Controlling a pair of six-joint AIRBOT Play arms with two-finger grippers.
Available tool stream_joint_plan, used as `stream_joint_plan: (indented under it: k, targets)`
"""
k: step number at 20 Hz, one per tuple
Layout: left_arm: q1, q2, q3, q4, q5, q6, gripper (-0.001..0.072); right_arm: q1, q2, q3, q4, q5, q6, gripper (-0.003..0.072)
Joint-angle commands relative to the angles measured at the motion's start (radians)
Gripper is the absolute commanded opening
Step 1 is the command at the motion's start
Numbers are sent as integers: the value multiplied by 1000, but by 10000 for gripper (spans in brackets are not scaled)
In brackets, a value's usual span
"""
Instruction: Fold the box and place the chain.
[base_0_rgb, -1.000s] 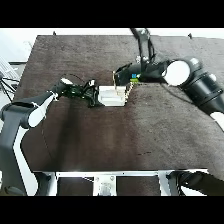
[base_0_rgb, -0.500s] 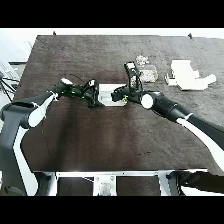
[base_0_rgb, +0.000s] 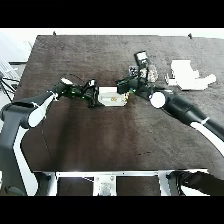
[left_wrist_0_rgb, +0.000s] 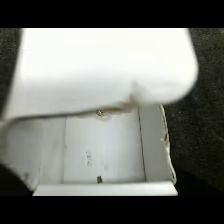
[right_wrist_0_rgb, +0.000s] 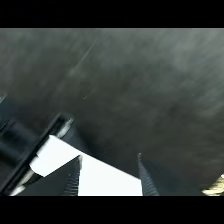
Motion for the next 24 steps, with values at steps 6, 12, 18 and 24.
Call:
stream_joint_plan:
  k: [6, 12, 18, 24]
  targets:
    - [1, 0, 1, 0, 1, 0, 532, -337, -145, 15, 82, 86, 87, 516]
    - [1, 0, 1, 0, 0, 0, 531, -355, -501, 349, 361, 315, -194, 516]
    - [0, 0, 1, 0, 0, 0, 532, -352, -678, 563, 443, 411, -248, 516]
    - [0, 0, 1, 0, 0, 0, 532, -349, -690, 570, 446, 407, -286, 128]
